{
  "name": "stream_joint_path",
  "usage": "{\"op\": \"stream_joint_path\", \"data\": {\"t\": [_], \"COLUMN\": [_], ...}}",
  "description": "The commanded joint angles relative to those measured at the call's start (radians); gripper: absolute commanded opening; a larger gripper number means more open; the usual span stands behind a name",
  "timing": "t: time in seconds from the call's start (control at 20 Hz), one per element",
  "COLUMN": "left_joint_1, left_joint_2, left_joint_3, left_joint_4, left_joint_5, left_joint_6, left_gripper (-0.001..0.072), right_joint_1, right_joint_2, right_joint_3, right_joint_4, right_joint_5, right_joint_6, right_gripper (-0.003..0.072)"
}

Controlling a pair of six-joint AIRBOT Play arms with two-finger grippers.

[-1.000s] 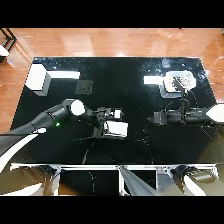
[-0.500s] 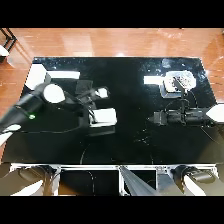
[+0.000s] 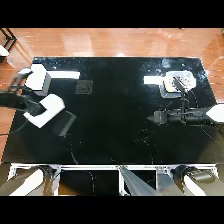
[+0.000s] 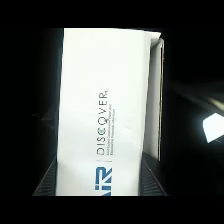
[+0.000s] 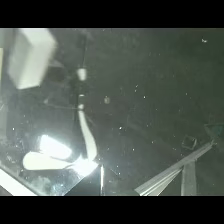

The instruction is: Fold the box and place the chain.

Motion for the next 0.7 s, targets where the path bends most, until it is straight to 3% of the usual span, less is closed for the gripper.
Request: {"op": "stream_joint_path", "data": {"t": [0.0, 0.2, 0.5, 0.65], "left_joint_1": [0.251, 0.294, 0.282, 0.274], "left_joint_2": [-0.065, -0.204, -0.254, -0.286], "left_joint_3": [-0.013, -0.007, 0.029, 0.029], "left_joint_4": [-0.043, -0.074, -0.102, -0.121], "left_joint_5": [0.133, 0.299, 0.605, 0.631], "left_joint_6": [-0.070, -0.070, -0.067, -0.063], "left_gripper": [0.0217, 0.0217, 0.0217, 0.0221], "right_joint_1": [0.000, 0.000, 0.000, 0.000], "right_joint_2": [0.001, 0.001, 0.001, 0.001], "right_joint_3": [0.000, 0.000, 0.000, 0.000], "right_joint_4": [0.000, 0.000, 0.000, 0.001], "right_joint_5": [-0.021, -0.024, -0.036, -0.060], "right_joint_6": [0.000, 0.000, 0.002, 0.008], "right_gripper": [0.0019, 0.0019, 0.0019, 0.0019]}}
